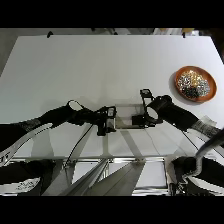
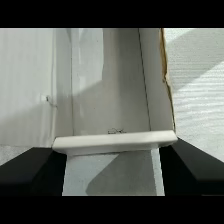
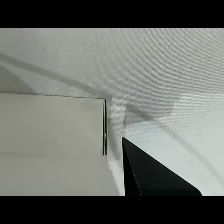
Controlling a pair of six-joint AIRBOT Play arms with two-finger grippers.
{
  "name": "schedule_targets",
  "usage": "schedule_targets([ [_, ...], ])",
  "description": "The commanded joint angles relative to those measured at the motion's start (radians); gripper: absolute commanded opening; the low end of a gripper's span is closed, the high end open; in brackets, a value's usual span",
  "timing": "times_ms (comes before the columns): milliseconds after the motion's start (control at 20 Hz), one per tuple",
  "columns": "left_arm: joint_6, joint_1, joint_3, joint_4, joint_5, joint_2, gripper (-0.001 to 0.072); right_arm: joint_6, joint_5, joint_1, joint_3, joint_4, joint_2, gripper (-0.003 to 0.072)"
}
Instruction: Fold the box and place the chain.
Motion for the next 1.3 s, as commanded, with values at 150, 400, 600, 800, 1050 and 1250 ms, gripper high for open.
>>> schedule_targets([
  [150,0.000,0.000,0.000,0.000,0.000,0.000,0.0331,-0.347,0.138,-0.027,0.024,0.000,0.182,0.0360],
  [400,0.000,0.000,0.000,0.000,0.000,0.000,0.0331,-0.533,0.259,-0.209,0.241,-0.005,0.258,0.0376],
  [600,0.000,0.000,0.000,0.000,0.000,0.000,0.0331,-0.689,0.134,-0.500,0.367,-0.021,0.243,0.0308],
  [800,0.000,0.000,0.000,0.000,0.000,0.000,0.0331,-0.716,0.028,-0.792,0.380,0.007,0.144,0.0309],
  [1050,0.000,0.000,0.000,0.000,0.000,0.000,0.0331,-0.761,-0.047,-0.964,0.380,0.020,-0.044,0.0310],
  [1250,0.000,0.000,0.000,0.000,0.000,0.000,0.0331,-0.772,-0.065,-1.003,0.380,0.020,-0.157,0.0310],
])
